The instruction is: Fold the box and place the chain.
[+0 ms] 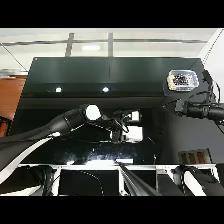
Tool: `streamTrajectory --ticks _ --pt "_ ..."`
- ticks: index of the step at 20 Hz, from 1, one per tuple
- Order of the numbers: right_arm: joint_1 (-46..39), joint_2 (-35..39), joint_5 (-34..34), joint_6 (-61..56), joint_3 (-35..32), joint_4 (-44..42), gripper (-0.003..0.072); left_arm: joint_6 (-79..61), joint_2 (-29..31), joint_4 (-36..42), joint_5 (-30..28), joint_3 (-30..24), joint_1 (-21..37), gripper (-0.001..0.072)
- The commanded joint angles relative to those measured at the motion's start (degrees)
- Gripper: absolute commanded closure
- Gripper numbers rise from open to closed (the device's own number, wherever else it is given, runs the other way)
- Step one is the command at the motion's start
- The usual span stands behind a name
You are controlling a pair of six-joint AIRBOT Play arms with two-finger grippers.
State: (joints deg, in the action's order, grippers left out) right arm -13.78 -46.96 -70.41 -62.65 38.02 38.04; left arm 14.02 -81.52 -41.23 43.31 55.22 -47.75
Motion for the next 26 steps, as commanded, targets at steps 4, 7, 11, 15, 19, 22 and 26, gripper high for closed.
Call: streamTrajectory --ticks 4,7,11,15,19,22,26 --pt "0.0 0.0 0.8 0.1 0.0 0.2 0.0643 1.4 -0.6 -0.1 -0.7 0.3 -0.5 0.0001" --pt "0.0 0.0 1.1 0.1 0.0 0.1 0.0643 1.5 -1.3 -0.1 -0.7 0.3 -0.5 0.0001" --pt "0.0 0.0 1.2 0.1 0.0 0.1 0.0643 3.0 -3.1 -0.1 -0.7 0.3 -0.5 0.0001" --pt "0.0 0.0 1.7 0.1 0.0 0.1 0.0643 2.9 -5.0 -2.2 -1.8 0.3 -1.1 0.0001" --pt "0.0 0.0 4.8 0.1 0.0 0.1 0.0643 3.0 -5.1 -6.6 -3.2 0.3 -2.5 0.0021" --pt "0.0 0.0 5.1 -0.1 0.0 0.1 0.0643 9.9 -2.9 -10.3 -3.0 0.3 -0.7 0.0413" --pt "0.0 0.0 5.2 -0.6 0.0 -0.1 0.0643 22.0 2.6 -16.4 1.2 0.4 12.2 0.0413"
